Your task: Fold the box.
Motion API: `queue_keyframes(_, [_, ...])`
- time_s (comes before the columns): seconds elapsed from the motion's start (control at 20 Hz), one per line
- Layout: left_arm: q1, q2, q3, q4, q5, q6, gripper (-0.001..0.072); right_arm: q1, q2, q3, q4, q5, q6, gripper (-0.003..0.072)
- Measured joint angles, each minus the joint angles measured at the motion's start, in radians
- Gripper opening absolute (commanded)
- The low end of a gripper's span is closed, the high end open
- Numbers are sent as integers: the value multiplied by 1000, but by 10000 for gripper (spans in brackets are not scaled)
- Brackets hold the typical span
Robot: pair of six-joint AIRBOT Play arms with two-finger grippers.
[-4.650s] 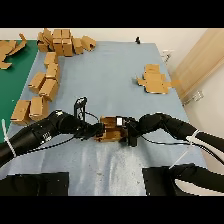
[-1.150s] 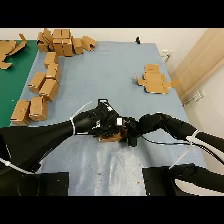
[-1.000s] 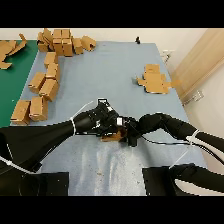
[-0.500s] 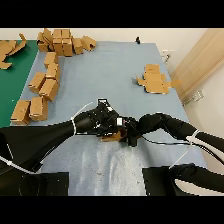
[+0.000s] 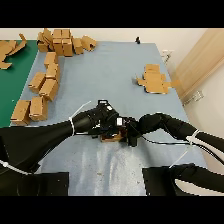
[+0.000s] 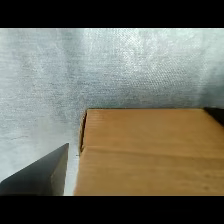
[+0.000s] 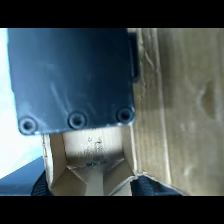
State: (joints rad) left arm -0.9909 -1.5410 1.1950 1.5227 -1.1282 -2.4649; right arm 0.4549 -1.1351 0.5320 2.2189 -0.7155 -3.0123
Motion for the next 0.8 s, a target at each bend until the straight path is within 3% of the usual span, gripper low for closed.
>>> queue_keyframes(0.3, [1, 55, 1, 15, -8, 0, 500, 0, 0, 0, 0, 0, 0, 557])
queue_keyframes(0.4, [1, 74, 1, 18, -9, 0, 377, 0, 0, 0, 0, 0, 0, 557])
queue_keyframes(0.45, [1, 85, 1, 19, -11, 0, 354, 0, 0, 0, 0, 0, 0, 556])
queue_keyframes(0.8, [14, 138, 1, 29, -76, 0, 354, 0, 0, 0, 0, 0, 1, 556])
